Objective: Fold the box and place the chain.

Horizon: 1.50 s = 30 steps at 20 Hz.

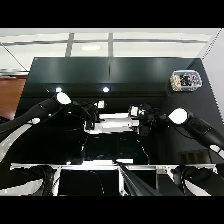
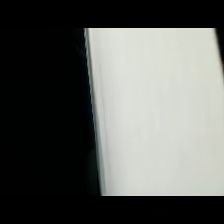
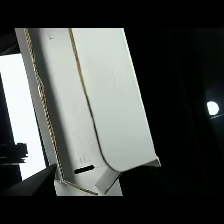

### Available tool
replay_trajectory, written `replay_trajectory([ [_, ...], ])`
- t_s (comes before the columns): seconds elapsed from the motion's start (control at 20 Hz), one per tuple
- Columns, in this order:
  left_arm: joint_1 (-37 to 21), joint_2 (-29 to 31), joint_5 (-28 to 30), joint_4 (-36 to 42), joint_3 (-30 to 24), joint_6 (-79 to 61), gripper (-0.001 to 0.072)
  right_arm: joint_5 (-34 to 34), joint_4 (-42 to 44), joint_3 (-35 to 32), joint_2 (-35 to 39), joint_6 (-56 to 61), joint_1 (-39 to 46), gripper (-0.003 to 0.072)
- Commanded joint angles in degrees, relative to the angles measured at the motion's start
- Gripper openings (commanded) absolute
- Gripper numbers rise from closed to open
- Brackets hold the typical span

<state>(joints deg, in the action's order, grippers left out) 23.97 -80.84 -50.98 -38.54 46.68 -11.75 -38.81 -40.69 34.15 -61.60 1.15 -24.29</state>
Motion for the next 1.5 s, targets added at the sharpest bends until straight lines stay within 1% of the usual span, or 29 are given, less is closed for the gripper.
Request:
replay_trajectory([
  [0.0,0.31,0.02,-0.04,-0.02,-0.02,-0.55,0.0024,-1.66,2.12,0.04,-1.57,-1.42,0.31,0.0707],
  [0.1,0.31,0.02,-0.11,0.0,-0.02,-0.55,0.0024,-3.39,6.82,0.02,-2.03,-4.46,0.31,0.0707],
  [0.35,0.31,0.02,-0.48,-0.02,-0.02,-0.52,0.0025,-6.08,9.16,-0.39,-6.16,-6.93,0.44,0.0707],
  [0.55,0.31,0.02,-0.48,0.0,-0.02,-0.48,0.0024,-4.5,7.63,-2.08,-8.85,-14.21,0.98,0.0706],
  [0.65,0.31,0.02,-0.48,0.0,-0.02,-0.48,0.0024,-4.48,7.87,-2.08,-10.23,-15.23,0.98,0.0707],
  [1.05,0.31,0.02,-0.66,0.0,-0.02,-0.46,0.0024,-2.95,7.93,-2.08,-10.47,-15.39,1.01,0.0707],
  [1.25,0.31,0.02,-0.66,0.0,-0.02,-0.46,0.0024,-2.25,11.1,-2.1,-10.67,-15.39,0.98,0.0707],
  [1.45,0.31,0.02,-0.63,0.0,-0.02,0.87,0.0025,-2.1,10.75,-2.05,-11.45,-15.34,0.98,0.0706],
])
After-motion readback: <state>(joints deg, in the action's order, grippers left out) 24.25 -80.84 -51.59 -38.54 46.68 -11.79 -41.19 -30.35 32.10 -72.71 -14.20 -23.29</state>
